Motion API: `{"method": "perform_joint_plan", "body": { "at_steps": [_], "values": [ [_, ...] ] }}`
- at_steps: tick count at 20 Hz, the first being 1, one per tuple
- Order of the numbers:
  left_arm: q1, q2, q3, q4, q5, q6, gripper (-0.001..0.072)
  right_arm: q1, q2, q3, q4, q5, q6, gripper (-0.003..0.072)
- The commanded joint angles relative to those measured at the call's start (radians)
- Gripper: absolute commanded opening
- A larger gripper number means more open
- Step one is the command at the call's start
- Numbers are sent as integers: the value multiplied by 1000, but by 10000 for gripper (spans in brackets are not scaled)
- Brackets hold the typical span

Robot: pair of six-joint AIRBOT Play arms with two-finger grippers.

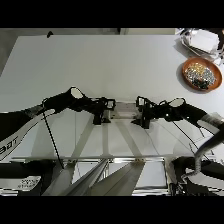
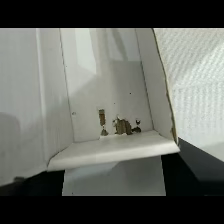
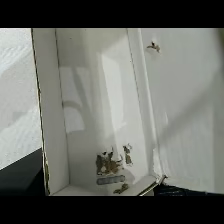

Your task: Fold the box and place the chain.

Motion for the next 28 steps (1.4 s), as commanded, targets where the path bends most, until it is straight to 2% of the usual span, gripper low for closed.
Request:
{"method": "perform_joint_plan", "body": {
  "at_steps": [1,2,11,19,21,24,26,28],
  "values": [
    [0,0,0,0,0,0,276,0,6,0,-16,23,17,678],
    [0,0,0,0,0,0,276,0,13,0,-28,24,36,702],
    [0,0,0,0,-4,0,276,0,134,0,-279,36,230,702],
    [0,0,0,0,-5,0,276,0,334,0,-640,40,622,671],
    [0,0,0,0,-4,0,276,0,421,0,-643,59,653,600],
    [0,0,0,0,-4,0,276,0,542,0,-464,92,645,305],
    [0,0,0,0,-4,0,276,0,563,0,-274,89,637,30],
    [0,0,0,0,-4,0,276,0,543,0,-129,74,603,13]
  ]
}}
